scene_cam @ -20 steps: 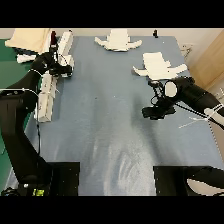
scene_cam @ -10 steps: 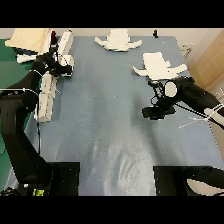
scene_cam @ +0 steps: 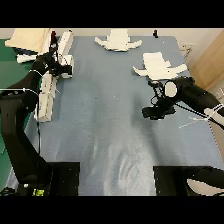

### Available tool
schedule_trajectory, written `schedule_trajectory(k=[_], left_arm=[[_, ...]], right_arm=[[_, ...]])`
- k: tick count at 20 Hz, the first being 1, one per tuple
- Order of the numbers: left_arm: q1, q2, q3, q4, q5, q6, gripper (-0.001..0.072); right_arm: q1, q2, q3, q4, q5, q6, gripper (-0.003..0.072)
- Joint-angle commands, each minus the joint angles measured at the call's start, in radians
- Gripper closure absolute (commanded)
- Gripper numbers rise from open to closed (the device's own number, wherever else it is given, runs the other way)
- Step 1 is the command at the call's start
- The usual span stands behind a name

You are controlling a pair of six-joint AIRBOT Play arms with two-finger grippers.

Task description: Fold the box.

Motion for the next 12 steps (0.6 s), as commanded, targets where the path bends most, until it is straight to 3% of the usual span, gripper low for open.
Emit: schedule_trajectory(k=[1,3,5,12], left_arm=[[0.000,0.000,0.000,0.001,-0.010,0.000,0.0026],[0.003,0.003,0.001,0.013,-0.054,0.000,0.0007],[0.010,0.013,0.021,0.053,-0.160,0.002,0.0007],[0.045,0.037,0.231,0.064,-0.680,0.002,0.0008]], right_arm=[[0.000,0.000,0.001,0.000,0.000,0.000,0.0682],[0.000,0.000,0.001,0.000,0.000,0.000,0.0682],[0.000,0.000,0.001,0.000,0.000,0.000,0.0682],[0.000,0.000,0.001,0.000,0.000,0.000,0.0682]])
